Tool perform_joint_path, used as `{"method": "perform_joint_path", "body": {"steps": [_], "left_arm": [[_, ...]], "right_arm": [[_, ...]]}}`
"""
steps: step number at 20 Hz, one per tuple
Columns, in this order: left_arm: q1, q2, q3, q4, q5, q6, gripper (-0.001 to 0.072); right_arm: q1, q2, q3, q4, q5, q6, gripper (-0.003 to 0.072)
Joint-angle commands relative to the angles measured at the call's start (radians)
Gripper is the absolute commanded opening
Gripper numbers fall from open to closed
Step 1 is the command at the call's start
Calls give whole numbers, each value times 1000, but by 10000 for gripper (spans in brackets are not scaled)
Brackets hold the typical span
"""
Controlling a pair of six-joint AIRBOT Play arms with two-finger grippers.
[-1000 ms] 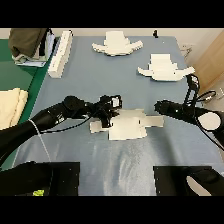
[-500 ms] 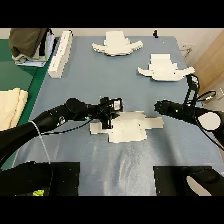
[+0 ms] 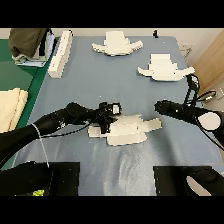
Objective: Fold the box.
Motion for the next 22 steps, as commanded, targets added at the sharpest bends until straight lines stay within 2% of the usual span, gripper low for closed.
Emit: {"method": "perform_joint_path", "body": {"steps": [1, 7, 14, 22], "left_arm": [[-21, 0, -6, -9, -1, 0, 14], [-34, 0, -10, -13, -22, -75, 14], [-34, 12, -9, -13, -108, -113, 15], [23, 24, -11, -13, -179, -156, 15]], "right_arm": [[1, 0, 1, 0, 0, 0, 18], [1, 0, 1, 0, 1, 0, 19], [1, 0, 1, 0, 9, 0, 18], [1, 0, 1, 1, 9, 1, 18]]}}
